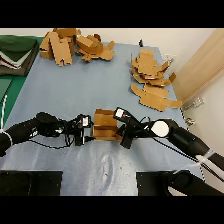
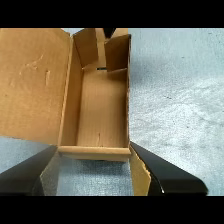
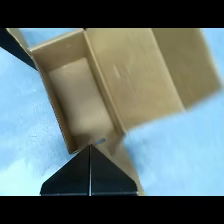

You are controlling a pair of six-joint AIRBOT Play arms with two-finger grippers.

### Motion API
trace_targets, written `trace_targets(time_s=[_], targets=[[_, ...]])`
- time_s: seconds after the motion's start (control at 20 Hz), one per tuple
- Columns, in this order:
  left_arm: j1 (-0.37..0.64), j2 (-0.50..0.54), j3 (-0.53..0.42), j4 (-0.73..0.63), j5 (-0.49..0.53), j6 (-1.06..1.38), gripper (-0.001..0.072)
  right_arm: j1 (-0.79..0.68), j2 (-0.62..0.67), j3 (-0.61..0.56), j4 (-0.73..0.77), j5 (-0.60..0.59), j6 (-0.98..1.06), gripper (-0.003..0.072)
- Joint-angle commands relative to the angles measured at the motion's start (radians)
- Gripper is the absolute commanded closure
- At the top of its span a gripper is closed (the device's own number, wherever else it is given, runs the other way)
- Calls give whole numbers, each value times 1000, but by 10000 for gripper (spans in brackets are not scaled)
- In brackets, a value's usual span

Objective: Fold the box.

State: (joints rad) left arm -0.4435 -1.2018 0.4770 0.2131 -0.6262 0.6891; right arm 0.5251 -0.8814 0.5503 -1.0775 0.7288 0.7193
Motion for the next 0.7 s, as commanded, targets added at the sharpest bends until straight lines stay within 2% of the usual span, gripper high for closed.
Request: trace_targets(time_s=[0.0,0.15,0.2,0.25,0.3,0.4,0.65], targets=[[1,0,0,1,0,1,252,-33,130,1,-254,2,539,681],[1,0,0,1,0,1,252,-121,250,0,-579,98,1052,681],[1,0,0,1,0,1,252,-161,275,-3,-682,161,1176,681],[1,0,0,0,0,1,252,-213,287,-12,-723,227,1257,681],[1,0,0,0,0,1,252,-266,286,-26,-698,262,1262,682],[1,0,0,0,-1,1,253,-349,257,-77,-533,248,1205,683],[1,0,0,0,-1,1,252,-374,93,-183,-38,64,941,683]])
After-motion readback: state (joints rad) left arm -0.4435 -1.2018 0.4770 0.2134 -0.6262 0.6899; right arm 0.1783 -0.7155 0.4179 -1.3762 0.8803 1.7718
